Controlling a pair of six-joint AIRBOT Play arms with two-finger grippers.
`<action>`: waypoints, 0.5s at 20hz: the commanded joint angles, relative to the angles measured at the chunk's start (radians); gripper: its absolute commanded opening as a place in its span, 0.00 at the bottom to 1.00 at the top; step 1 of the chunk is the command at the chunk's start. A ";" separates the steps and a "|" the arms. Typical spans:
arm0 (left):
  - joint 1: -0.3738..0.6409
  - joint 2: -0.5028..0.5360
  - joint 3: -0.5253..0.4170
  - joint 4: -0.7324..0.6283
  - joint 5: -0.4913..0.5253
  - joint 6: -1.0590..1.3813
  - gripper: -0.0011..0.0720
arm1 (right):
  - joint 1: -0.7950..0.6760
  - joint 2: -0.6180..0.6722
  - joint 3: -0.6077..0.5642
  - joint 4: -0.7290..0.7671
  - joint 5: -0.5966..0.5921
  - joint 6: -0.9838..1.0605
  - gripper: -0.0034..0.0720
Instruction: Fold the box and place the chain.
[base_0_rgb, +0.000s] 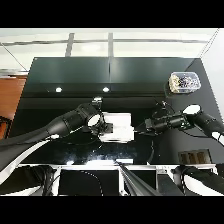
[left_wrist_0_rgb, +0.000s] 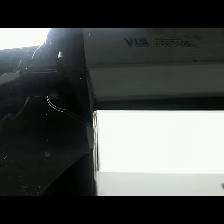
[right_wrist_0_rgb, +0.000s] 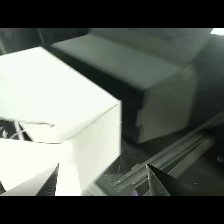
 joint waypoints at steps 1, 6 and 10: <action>0.000 0.000 0.000 0.000 0.000 0.000 0.05 | 0.002 -0.002 0.029 0.000 0.045 -0.005 0.89; 0.000 0.000 0.000 0.000 0.001 0.000 0.05 | 0.087 -0.002 0.031 -0.002 -0.046 0.051 0.88; 0.000 0.000 0.000 0.000 0.000 0.000 0.05 | 0.225 -0.002 0.054 -0.036 -0.182 0.142 0.88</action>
